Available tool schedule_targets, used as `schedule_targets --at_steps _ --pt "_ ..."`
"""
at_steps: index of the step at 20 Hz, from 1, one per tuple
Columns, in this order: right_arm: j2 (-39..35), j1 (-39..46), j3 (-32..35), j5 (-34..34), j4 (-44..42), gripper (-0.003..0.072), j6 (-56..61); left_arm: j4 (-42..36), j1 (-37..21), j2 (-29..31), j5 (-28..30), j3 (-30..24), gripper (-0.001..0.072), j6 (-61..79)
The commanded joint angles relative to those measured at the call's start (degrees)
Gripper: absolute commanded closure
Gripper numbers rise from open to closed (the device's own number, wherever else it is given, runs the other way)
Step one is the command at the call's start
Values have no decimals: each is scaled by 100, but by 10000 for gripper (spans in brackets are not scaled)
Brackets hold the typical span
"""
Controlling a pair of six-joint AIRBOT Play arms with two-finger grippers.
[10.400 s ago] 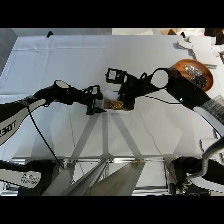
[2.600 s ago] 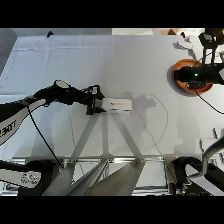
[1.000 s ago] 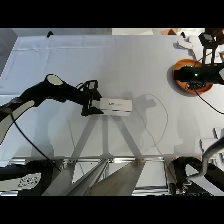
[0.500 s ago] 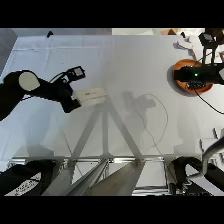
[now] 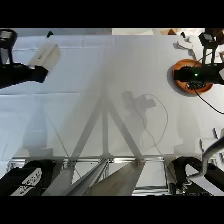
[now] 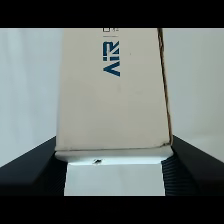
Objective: Fold the box and place the chain.
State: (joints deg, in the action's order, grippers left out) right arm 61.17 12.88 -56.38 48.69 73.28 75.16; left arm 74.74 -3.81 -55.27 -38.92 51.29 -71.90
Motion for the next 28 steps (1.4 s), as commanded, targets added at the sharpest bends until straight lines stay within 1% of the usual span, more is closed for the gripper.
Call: schedule_targets --at_steps 1,2,3,4,5,7,9,10,11,13,16,17,18,19,20,21,22,25,28 --pt "-4 4 -4 -9 0 675 2 -330 -470 9 1478 -424 701 -603" --pt "-4 4 -7 -9 0 675 2 -319 -474 -20 1899 -675 701 -833" --pt "-4 4 -4 -7 0 675 2 -291 -474 -96 2164 -914 701 -903" --pt "-7 4 -7 -9 0 675 2 -179 -474 -227 2236 -1097 701 -896" --pt "-7 4 -7 -9 0 675 2 22 -472 -431 2194 -1261 700 -896" --pt "-7 4 -7 -9 0 675 2 474 -474 -896 1871 -1355 687 -901" --pt "-4 4 -7 -9 0 675 2 540 -474 -1270 1816 -1355 677 -896" --pt "-4 4 -7 -9 0 675 2 588 -474 -1399 1878 -1355 647 -896" --pt "-7 4 -7 -9 0 675 2 623 -474 -1478 1965 -1355 630 -894" --pt "-7 4 -7 -11 0 675 2 918 -474 -1567 2052 -1355 630 -894" --pt "-7 4 -7 -11 0 675 2 1307 -474 -1679 1847 -1355 627 -894" --pt "-4 4 -7 -11 0 675 2 1325 -474 -1711 1790 -1355 588 -894" --pt "-7 4 -7 -11 0 675 2 1357 -474 -1733 1773 -1355 483 -892" --pt "-7 4 -7 -11 0 675 2 1384 -474 -1749 1790 -1355 304 -892" --pt "-7 4 -7 -11 0 675 2 1384 -474 -1749 1788 -1355 208 -890" --pt "-7 4 -7 -11 0 675 2 1386 -474 -1744 1784 -1355 132 -857" --pt "-7 4 -4 -11 0 675 2 1384 -474 -1720 1775 -1353 4 -667" --pt "-7 4 -7 -11 0 675 2 1381 -472 -1462 1596 -1353 8 -111" --pt "-7 4 -7 -11 0 675 2 1379 -466 -994 1561 -1353 9 -11"
